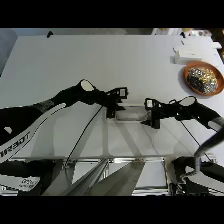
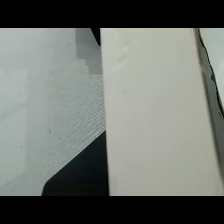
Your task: Fold the box and place the chain.
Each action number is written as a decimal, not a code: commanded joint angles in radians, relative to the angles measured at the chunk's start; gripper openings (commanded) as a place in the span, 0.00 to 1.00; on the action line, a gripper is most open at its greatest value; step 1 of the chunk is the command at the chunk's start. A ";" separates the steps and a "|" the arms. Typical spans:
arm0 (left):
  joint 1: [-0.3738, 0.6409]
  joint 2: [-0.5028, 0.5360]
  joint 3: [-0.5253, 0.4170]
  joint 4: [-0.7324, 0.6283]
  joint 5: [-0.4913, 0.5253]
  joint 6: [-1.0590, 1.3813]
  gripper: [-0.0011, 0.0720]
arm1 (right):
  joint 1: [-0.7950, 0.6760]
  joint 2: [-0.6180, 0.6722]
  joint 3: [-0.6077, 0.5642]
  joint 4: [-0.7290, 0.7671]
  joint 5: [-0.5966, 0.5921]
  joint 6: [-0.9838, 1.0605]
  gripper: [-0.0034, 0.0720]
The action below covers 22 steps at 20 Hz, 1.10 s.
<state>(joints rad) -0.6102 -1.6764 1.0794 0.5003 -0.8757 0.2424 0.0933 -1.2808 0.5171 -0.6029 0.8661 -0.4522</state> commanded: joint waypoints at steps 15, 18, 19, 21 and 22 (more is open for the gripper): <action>0.053 0.008 0.001 0.002 -0.071 -0.048 0.01 | 0.001 0.001 0.001 -0.043 0.006 0.032 0.94; 0.033 0.008 0.001 0.002 -0.063 -0.040 0.01 | 0.001 -0.003 0.001 -0.043 0.000 0.032 0.94; 0.028 0.007 0.001 0.002 -0.060 -0.040 0.01 | 0.001 -0.004 0.001 -0.043 -0.005 0.032 0.94; 0.023 0.007 0.001 0.002 -0.059 -0.042 0.01 | 0.001 -0.007 0.001 -0.040 -0.019 0.032 0.94; 0.023 0.007 0.001 0.002 -0.060 -0.045 0.01 | 0.001 -0.008 0.001 -0.036 -0.019 0.031 0.94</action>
<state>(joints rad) -0.5823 -1.6688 1.0794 0.5060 -0.9360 0.2020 0.0944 -1.2858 0.5179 -0.6453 0.8600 -0.4229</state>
